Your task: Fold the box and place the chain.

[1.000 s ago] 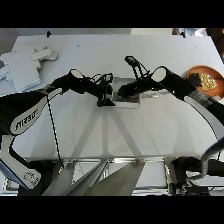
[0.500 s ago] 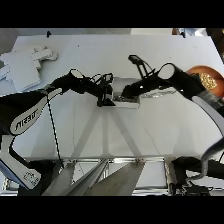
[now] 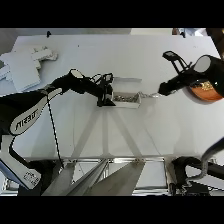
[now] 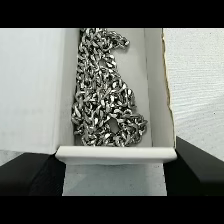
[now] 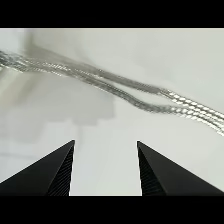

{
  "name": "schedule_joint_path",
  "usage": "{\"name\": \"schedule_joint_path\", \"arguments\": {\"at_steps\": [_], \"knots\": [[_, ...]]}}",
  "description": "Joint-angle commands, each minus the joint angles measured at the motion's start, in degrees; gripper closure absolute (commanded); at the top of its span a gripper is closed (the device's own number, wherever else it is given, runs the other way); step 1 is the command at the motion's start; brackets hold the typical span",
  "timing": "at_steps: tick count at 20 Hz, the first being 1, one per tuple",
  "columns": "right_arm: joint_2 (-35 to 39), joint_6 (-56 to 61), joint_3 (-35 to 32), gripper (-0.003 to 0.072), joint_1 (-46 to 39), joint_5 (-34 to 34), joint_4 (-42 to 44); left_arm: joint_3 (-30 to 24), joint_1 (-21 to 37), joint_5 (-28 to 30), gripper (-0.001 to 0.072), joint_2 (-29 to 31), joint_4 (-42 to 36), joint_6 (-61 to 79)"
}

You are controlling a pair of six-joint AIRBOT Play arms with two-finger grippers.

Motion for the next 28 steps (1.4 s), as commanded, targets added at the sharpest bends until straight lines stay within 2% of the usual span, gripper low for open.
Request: {"name": "schedule_joint_path", "arguments": {"at_steps": [1, 4, 7, 9, 11, 14, 19, 20, 23, 24, 28], "knots": [[-0.7, -10.1, 0.0, 0.0224, -3.1, 0.7, -8.7, 0.0, 0.0, 0.0, 0.0143, 0.0, 0.0, 0.0], [-3.8, -19.8, 0.0, 0.0224, -3.1, -0.2, -7.9, 0.0, 0.0, 0.0, 0.0143, 0.0, 0.0, 0.0], [-6.9, -27.7, 0.0, 0.0202, -3.1, -4.5, -7.9, 0.0, 0.0, 0.0, 0.0143, 0.0, 0.0, 0.0], [-8.3, -30.6, 0.0, 0.0129, -3.0, -8.5, -7.0, 0.0, 0.0, 0.0, 0.0143, 0.0, 0.0, 0.0], [-9.5, -33.8, 0.0, 0.0131, -3.0, -10.1, -4.2, 0.0, 0.0, 0.0, 0.0143, 0.0, 0.0, 0.0], [-11.8, -37.8, 0.0, 0.0152, -3.0, -9.0, -0.2, 0.0, 0.0, 0.0, 0.0143, 0.0, 0.0, 0.0], [-16.1, -40.5, 0.0, 0.0171, -0.4, -9.5, 0.0, 0.0, 0.0, 0.0, 0.0143, 0.0, 0.0, 0.0], [-16.8, -40.4, 0.0, 0.0221, 0.1, -10.5, 0.0, 0.0, 0.0, 0.0, 0.0143, 0.0, 0.0, 0.0], [-17.3, -39.7, 0.0, 0.0525, 1.6, -11.1, -1.1, 0.0, 0.0, 0.0, 0.0143, 0.0, 0.0, 0.0], [-17.3, -39.1, 0.0, 0.0667, 1.8, -10.8, -1.3, 0.0, 0.0, 0.0, 0.0143, 0.0, 0.0, 0.0], [-16.5, -32.5, 0.0, 0.0679, 1.9, -10.2, -1.6, 0.0, 0.0, 0.0, 0.0143, 0.0, 0.0, 0.0]]}}
